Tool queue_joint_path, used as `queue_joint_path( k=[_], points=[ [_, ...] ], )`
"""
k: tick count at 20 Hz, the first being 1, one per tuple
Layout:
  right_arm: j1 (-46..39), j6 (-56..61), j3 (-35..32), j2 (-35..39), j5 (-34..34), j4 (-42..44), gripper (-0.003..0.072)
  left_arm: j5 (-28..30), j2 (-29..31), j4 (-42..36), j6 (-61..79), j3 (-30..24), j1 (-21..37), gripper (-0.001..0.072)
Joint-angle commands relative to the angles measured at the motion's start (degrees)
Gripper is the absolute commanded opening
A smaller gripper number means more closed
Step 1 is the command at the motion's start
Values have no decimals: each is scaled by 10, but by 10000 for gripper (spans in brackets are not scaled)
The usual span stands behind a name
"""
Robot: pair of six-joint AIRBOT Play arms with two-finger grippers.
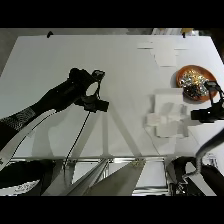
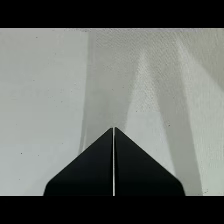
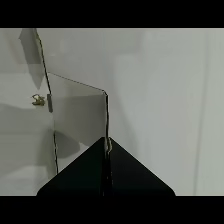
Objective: Fold the box and place the chain.
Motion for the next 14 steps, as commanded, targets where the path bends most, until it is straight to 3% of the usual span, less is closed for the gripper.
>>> queue_joint_path(
  k=[1,5,8,11,14],
  points=[
    [101,40,-38,92,-25,122,12,0,0,0,0,0,0,10],
    [220,134,-88,172,-75,126,12,3,0,0,2,0,0,10],
    [292,166,-102,176,-99,121,12,74,0,35,8,0,1,9],
    [327,180,-110,175,-119,106,13,70,-1,36,169,-2,2,10],
    [329,179,-110,175,-118,97,13,72,-1,59,203,-3,23,9]
  ],
)
